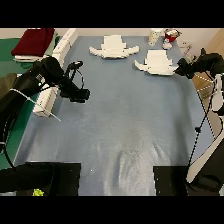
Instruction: Fold the box.
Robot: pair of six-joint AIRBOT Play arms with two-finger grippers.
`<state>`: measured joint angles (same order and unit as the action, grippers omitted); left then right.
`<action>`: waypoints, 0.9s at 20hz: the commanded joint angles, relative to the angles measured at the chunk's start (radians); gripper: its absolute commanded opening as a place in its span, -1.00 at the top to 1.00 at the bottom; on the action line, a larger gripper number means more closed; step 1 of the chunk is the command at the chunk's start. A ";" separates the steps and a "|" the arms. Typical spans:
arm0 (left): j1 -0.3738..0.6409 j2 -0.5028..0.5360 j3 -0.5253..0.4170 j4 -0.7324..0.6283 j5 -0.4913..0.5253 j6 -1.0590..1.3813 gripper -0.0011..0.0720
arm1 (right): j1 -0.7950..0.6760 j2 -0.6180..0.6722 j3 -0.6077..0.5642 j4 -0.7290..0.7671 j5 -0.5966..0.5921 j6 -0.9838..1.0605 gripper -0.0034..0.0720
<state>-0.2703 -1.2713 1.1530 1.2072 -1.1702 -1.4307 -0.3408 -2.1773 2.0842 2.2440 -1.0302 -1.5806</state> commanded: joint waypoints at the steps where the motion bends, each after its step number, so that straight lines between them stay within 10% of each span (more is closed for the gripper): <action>1: 0.000 0.000 0.001 0.000 0.000 0.000 0.94 | 0.000 0.003 0.002 0.035 -0.049 -0.035 0.90; 11: 0.000 0.000 0.001 0.000 0.000 0.000 0.94 | 0.084 0.204 -0.204 0.019 -0.375 -0.096 0.91; 18: 0.000 0.000 0.001 0.000 0.000 0.000 0.94 | 0.248 0.601 -0.752 -0.016 -0.221 -0.048 0.91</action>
<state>-0.2703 -1.2713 1.1530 1.2072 -1.1706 -1.4307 -0.1532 -1.7382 1.5558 2.2467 -1.3209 -1.6577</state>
